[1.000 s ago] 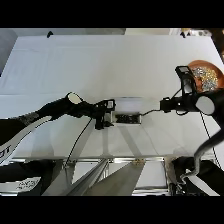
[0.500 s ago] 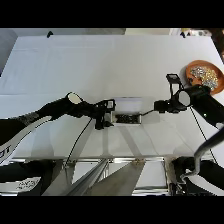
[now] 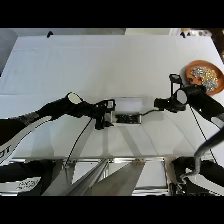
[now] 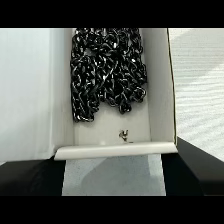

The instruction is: Fold the box and place the chain.

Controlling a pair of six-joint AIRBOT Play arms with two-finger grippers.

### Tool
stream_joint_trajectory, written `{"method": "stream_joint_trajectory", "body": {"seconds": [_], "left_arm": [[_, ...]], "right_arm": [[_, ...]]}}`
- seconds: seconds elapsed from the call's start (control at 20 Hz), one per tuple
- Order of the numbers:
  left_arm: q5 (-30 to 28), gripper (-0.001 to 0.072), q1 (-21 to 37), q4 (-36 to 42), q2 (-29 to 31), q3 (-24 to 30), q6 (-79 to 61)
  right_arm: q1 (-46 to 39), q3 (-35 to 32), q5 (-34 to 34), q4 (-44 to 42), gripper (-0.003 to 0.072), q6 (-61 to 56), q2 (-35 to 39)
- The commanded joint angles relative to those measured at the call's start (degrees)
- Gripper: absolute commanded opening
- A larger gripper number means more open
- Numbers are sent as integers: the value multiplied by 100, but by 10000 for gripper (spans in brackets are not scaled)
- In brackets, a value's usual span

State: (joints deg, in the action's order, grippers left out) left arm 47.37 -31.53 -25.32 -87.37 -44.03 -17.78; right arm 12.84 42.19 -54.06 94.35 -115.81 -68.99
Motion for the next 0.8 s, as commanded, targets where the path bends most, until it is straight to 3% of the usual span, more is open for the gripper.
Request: {"method": "stream_joint_trajectory", "body": {"seconds": [0.0,0.45,0.65,0.7,0.75], "left_arm": [[0,334,-2,0,2,-2,0],[-2,334,0,0,2,-2,0],[-2,334,0,0,2,-2,0],[0,334,0,0,2,-2,0],[-2,334,0,0,2,-2,0]], "right_arm": [[-267,0,-44,-11,330,-131,-31],[-319,0,179,-31,312,-114,-483],[-319,0,238,-37,117,57,-483],[-319,0,192,-35,26,109,-481],[-319,0,153,-37,17,177,-481]]}}
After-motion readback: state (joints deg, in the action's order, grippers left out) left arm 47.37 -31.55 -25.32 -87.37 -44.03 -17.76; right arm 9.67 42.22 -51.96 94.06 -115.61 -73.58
